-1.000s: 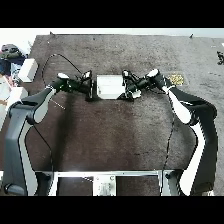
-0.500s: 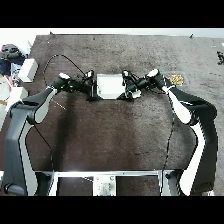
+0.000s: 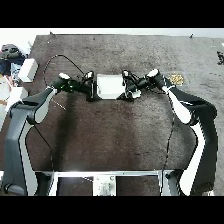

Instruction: Fold the box and place the chain.

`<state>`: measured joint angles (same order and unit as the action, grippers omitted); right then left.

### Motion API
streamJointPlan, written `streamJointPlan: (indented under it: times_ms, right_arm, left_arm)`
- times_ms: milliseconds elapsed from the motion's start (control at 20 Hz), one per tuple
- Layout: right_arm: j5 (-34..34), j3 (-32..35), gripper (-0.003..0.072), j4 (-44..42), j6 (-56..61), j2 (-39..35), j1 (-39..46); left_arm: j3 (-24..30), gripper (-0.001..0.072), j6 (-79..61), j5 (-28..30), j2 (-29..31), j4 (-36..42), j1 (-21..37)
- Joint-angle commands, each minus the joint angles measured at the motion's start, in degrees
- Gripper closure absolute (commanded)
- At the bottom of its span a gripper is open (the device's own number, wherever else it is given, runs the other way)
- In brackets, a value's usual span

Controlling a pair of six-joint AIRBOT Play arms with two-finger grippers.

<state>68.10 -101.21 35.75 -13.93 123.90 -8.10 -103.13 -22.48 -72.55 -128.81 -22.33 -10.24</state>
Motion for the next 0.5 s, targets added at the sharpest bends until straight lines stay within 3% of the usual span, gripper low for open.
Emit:
streamJointPlan:
  times_ms: [0, 450]
  right_arm:
    - [0.07, 0.02, 0.0219, 0.02, -0.02, 0.04, -0.04]
    - [0.07, 0.02, 0.0219, 0.00, -0.02, 0.04, -0.04]
  left_arm:
    - [0.00, -0.0007, -0.48, -0.50, -0.02, 0.04, 0.04]
    - [0.00, -0.0007, -0.50, -0.90, -0.02, 1.49, -0.02]
